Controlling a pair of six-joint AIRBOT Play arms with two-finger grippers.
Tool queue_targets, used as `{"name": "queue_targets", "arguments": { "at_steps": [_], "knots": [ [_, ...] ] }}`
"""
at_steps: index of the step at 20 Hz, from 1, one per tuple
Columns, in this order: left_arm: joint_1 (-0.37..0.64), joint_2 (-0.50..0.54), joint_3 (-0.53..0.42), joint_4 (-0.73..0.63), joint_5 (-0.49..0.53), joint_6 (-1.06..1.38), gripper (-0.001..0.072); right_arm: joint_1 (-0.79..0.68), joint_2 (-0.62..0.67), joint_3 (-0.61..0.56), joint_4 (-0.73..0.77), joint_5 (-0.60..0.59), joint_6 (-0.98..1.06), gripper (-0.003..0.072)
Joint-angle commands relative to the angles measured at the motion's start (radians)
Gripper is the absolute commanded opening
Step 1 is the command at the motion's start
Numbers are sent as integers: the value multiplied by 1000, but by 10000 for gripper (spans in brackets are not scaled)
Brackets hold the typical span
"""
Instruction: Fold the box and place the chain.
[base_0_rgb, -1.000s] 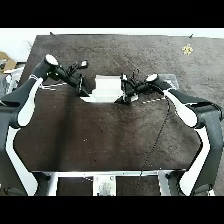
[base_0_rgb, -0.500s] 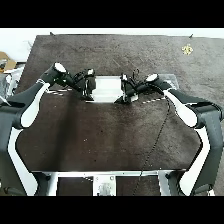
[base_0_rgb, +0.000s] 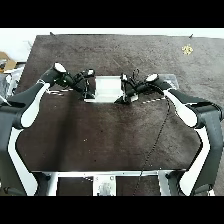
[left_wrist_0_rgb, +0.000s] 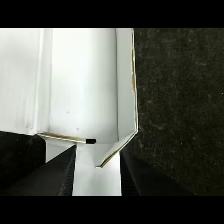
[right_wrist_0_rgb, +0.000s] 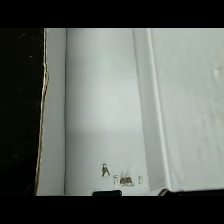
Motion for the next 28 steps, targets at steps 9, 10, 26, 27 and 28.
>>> {"name": "queue_targets", "arguments": {
  "at_steps": [9, 10, 26, 27, 28],
  "knots": [
    [-1, -2, 0, -20, 6, -44, 162, 0, 0, 0, 0, 0, 0, 445],
    [-1, -2, 0, -20, 6, -43, 162, 0, 0, 0, 0, 0, 0, 445],
    [-1, 0, 1, 32, 80, -51, 552, 0, 0, 0, 0, 0, 0, 445],
    [-1, 0, 0, 24, 84, -51, 552, 0, 0, 0, 0, 0, 0, 445],
    [-1, 0, 0, 10, 82, -51, 551, 0, 0, 0, 0, 0, 0, 445]
  ]
}}
